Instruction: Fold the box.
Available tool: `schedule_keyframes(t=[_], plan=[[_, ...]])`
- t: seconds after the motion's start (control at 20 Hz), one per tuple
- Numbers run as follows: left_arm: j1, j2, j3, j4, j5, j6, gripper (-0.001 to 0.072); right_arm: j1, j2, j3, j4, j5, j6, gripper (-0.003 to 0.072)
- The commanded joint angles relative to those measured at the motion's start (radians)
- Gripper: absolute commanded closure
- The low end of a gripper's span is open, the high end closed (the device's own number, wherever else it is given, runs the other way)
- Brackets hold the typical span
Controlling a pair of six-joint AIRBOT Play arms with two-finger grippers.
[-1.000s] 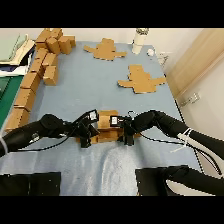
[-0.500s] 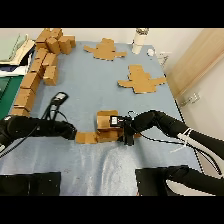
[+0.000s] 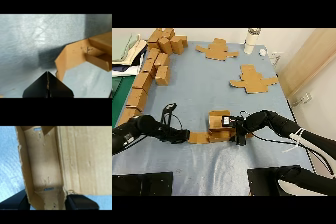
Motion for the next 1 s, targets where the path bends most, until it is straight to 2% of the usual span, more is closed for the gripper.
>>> schedule_keyframes(t=[0.0,0.1,0.35,0.6,0.9,0.95], plan=[[-0.044,-0.084,-0.002,-0.187,0.074,0.121,0.0699,0.0,0.0,0.0,0.0,0.0,0.0,0.0182],[-0.063,-0.095,-0.002,-0.233,0.084,0.181,0.0699,0.0,0.0,0.0,0.0,0.0,0.0,0.0182],[-0.089,-0.109,0.001,-0.232,0.129,0.184,0.0699,0.0,0.0,0.0,0.0,0.0,0.0,0.0181],[-0.15,-0.109,0.067,-0.249,0.124,0.24,0.0697,0.0,0.0,0.0,0.0,0.0,0.0,0.0182],[-0.122,-0.109,0.118,-0.249,0.094,0.242,0.0691,0.0,0.0,0.0,0.0,0.0,0.0,0.0181],[-0.119,-0.109,0.121,-0.251,0.092,0.242,0.0456,0.0,0.0,0.0,0.0,0.0,0.0,0.0181]])
